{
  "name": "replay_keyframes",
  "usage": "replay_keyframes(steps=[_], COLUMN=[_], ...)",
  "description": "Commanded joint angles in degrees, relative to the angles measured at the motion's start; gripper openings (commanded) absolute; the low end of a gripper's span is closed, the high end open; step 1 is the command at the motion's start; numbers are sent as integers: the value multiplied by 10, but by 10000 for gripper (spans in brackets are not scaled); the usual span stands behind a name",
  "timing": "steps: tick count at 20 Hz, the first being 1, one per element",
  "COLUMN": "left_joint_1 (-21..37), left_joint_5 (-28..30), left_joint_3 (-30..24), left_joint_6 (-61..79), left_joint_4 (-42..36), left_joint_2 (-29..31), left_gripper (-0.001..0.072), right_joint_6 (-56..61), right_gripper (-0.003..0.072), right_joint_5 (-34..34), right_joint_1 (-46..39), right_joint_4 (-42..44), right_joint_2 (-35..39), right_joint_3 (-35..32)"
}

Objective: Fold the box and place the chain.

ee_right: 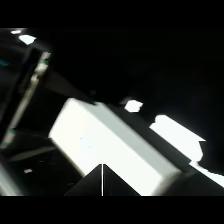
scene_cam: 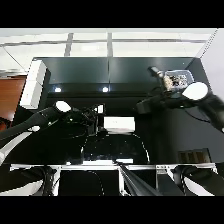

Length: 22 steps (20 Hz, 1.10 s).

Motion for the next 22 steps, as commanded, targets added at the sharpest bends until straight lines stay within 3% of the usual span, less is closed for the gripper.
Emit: replay_keyframes(steps=[1, 3, 5, 11, 12, 13, 14, 19, 22], left_joint_1=[0, 0, 0, 0, 0, 1, 1, 1, -2], left_joint_5=[0, 0, 0, 0, -4, -21, -47, -94, -88], left_joint_3=[0, 0, 0, 0, 1, 4, 10, 44, 74], left_joint_6=[-1, -1, -1, -3, -5, -5, -9, -169, -196], left_joint_4=[-2, -2, -2, -18, -18, -11, 3, 156, 141], left_joint_2=[0, 0, 0, 0, 1, 4, 11, 110, 147], left_gripper=[341, 341, 341, 343, 384, 576, 715, 715, 712], right_joint_6=[261, 367, 381, 382, 382, 382, 382, 381, 386], right_gripper=[11, 12, 12, 12, 12, 12, 12, 13, 13], right_joint_5=[-11, 47, 87, 43, 41, 41, 43, 45, 31], right_joint_1=[-7, -7, -7, -7, -7, -7, -7, -7, -8], right_joint_4=[-364, -510, -543, -410, -405, -405, -405, -407, -417], right_joint_2=[92, 118, 119, 119, 119, 120, 120, 120, 120], right_joint_3=[23, 20, 2, -75, -75, -75, -75, -75, -75])
